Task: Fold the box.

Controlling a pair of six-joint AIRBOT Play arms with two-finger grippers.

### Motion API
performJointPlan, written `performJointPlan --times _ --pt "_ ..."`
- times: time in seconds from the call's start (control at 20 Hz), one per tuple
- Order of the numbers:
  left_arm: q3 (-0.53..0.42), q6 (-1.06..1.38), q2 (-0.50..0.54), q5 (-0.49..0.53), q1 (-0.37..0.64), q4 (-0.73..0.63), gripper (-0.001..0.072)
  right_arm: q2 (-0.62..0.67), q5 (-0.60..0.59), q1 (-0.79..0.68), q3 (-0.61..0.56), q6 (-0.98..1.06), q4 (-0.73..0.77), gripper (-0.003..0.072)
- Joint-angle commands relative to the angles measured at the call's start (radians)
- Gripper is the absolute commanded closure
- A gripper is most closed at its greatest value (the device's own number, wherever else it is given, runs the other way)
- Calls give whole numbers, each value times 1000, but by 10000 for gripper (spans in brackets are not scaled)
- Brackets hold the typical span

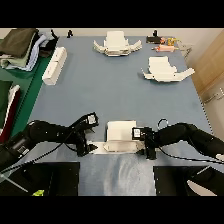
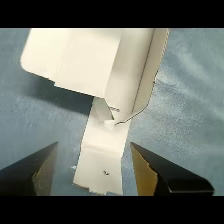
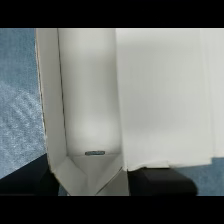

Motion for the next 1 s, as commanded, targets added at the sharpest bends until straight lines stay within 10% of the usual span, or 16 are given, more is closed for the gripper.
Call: performJointPlan --times 0.0,0.1,0.5,0.55,0.6,0.7,0.8,0.95 --pt "-7 202 -140 10 1 -143 23 -1 0 0 0 0 0 177" --pt "-7 248 -205 11 -5 -171 175 -1 0 0 0 0 0 177" --pt "-4 346 -285 117 -92 -232 208 -1 0 0 0 0 0 177" --pt "-1 377 -293 126 -103 -247 420 -1 0 0 0 0 0 177" --pt "2 399 -299 138 -113 -261 484 -1 0 0 0 0 0 177" --pt "2 405 -304 175 -126 -277 486 -1 0 0 0 0 0 177" --pt "3 406 -305 184 -134 -277 664 -1 0 0 0 0 0 177" --pt "6 410 -305 200 -156 -295 665 -1 0 0 0 0 0 177"
